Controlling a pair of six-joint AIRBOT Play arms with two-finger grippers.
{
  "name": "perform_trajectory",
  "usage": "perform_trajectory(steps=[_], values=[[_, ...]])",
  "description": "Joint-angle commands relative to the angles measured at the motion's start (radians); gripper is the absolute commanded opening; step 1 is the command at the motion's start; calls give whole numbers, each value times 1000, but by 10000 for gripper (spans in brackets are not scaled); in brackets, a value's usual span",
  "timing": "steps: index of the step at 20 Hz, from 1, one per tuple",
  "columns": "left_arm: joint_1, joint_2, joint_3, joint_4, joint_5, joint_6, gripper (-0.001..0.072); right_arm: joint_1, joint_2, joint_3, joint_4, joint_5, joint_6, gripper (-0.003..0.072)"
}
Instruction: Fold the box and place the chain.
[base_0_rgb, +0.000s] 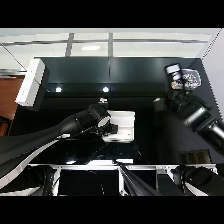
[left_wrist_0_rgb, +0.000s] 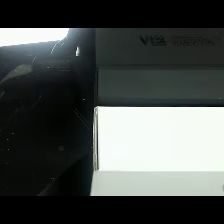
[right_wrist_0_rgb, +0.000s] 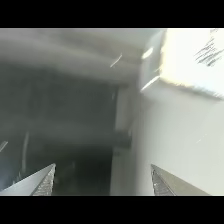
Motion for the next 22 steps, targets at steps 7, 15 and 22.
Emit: perform_trajectory(steps=[7,15,22], values=[[0,-2,1,0,32,1,33,-690,-398,306,560,-306,-233,708],[-1,-2,1,-3,18,1,33,-765,-894,926,510,84,-233,707],[-1,-2,1,-4,19,1,33,-742,-999,974,408,88,-307,699]])
